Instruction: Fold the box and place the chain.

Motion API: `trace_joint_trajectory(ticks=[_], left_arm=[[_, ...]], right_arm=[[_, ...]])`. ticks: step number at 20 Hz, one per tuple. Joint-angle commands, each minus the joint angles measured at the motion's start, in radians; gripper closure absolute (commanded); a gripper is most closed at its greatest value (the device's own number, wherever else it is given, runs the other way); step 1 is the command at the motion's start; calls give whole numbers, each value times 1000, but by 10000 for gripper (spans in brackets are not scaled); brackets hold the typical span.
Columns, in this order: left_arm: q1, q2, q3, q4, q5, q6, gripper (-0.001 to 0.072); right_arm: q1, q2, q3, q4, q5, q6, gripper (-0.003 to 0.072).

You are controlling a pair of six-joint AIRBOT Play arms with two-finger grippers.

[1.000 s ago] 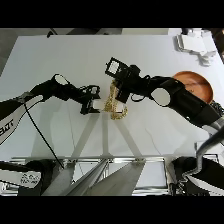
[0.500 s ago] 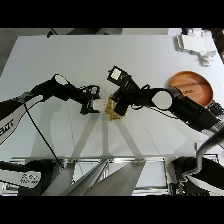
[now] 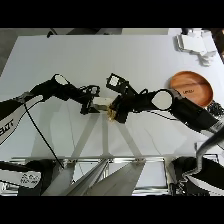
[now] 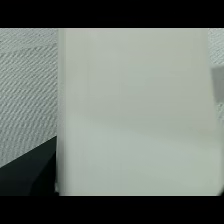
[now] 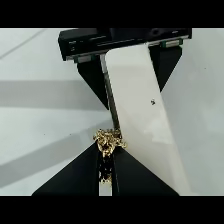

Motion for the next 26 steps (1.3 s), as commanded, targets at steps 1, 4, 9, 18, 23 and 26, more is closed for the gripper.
trace_joint_trajectory(ticks=[1,4,9,18,23,26], left_arm=[[0,0,0,0,0,0,277],[0,0,0,0,0,0,277],[0,0,0,0,0,0,277],[0,0,0,0,0,0,277],[0,0,0,0,0,0,277],[0,0,0,0,0,0,277]], right_arm=[[1,-17,-21,2,-22,-4,672],[0,-27,-32,-3,-142,-3,672],[0,-34,-32,-89,-190,23,672],[0,-108,-32,-168,-253,68,672],[0,-133,-33,-217,-231,69,671],[0,-165,-33,-212,-185,69,660]])
